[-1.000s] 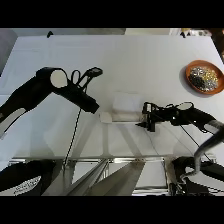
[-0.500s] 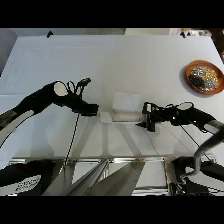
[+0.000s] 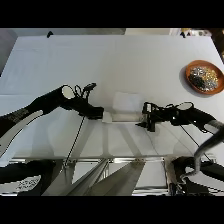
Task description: Fold the box and place the chain.
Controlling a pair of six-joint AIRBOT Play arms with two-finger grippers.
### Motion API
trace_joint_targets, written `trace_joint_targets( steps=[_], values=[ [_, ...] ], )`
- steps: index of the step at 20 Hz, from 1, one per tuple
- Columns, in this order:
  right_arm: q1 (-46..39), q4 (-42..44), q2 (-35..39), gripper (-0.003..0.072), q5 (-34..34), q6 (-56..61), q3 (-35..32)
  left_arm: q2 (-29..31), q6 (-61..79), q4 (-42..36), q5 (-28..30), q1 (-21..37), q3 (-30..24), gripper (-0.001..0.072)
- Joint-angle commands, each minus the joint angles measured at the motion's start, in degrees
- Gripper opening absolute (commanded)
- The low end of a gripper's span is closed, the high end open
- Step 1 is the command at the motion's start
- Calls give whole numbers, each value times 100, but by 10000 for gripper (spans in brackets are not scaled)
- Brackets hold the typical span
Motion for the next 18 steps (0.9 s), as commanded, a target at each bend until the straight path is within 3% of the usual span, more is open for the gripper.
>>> trace_joint_targets(
  steps=[1,4,5,8,18],
  values=[
    [0,0,4,320,2,2,0,-20,203,-173,4,-131,9,10],
    [2,0,4,320,2,2,0,151,365,-310,87,-212,22,17],
    [0,0,4,320,0,0,0,236,358,-308,129,-232,22,50],
    [2,0,4,320,2,2,0,463,330,-426,317,-334,22,285],
    [0,0,4,320,2,0,0,514,315,-693,584,-535,26,268]
  ],
)
